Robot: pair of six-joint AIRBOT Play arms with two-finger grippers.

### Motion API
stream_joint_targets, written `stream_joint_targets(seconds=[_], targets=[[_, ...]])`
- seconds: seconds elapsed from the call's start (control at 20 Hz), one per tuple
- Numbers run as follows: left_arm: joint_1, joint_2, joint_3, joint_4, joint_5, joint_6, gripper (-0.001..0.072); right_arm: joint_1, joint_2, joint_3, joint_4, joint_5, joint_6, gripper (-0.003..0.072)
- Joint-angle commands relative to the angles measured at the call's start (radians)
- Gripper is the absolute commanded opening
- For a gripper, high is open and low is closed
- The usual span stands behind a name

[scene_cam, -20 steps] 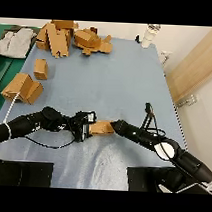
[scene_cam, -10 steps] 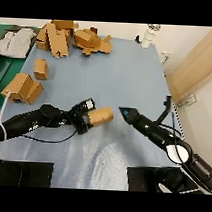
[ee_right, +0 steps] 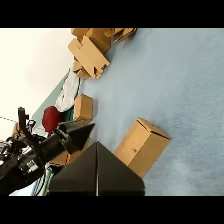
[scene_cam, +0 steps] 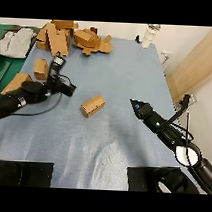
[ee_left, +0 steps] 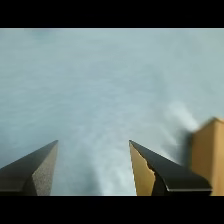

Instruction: Fold the box.

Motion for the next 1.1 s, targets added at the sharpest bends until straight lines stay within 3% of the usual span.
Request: stream_joint_targets(seconds=[0.0, 0.15, 0.4, 0.55, 0.65, 0.8, 1.05], targets=[[0.137, -0.033, 0.057, 0.002, -0.125, -0.051, 0.0680, -0.005, 0.001, 0.000, -0.006, 0.005, 0.000, 0.0000], [0.132, -0.023, 0.062, 0.105, -0.377, -0.050, 0.0682, -0.005, -0.030, 0.000, -0.006, 0.006, 0.000, 0.0000], [0.066, -0.018, 0.062, 0.335, -0.616, -0.218, 0.0701, -0.005, -0.127, 0.000, -0.007, 0.026, 0.000, 0.0000], [0.025, -0.013, 0.061, 0.386, -0.760, -0.254, 0.0701, -0.005, -0.141, 0.000, -0.024, 0.034, 0.000, 0.0000], [-0.024, -0.012, 0.062, 0.408, -0.769, -0.288, 0.0700, -0.005, -0.140, 0.000, -0.030, 0.041, 0.000, 0.0000], [-0.103, -0.012, 0.062, 0.441, -0.699, -0.290, 0.0701, -0.005, -0.148, 0.000, -0.032, 0.091, 0.000, 0.0000], [-0.161, -0.012, 0.061, 0.443, -0.650, -0.336, 0.0701, -0.005, -0.155, 0.000, -0.097, 0.109, 0.000, 0.0000]])
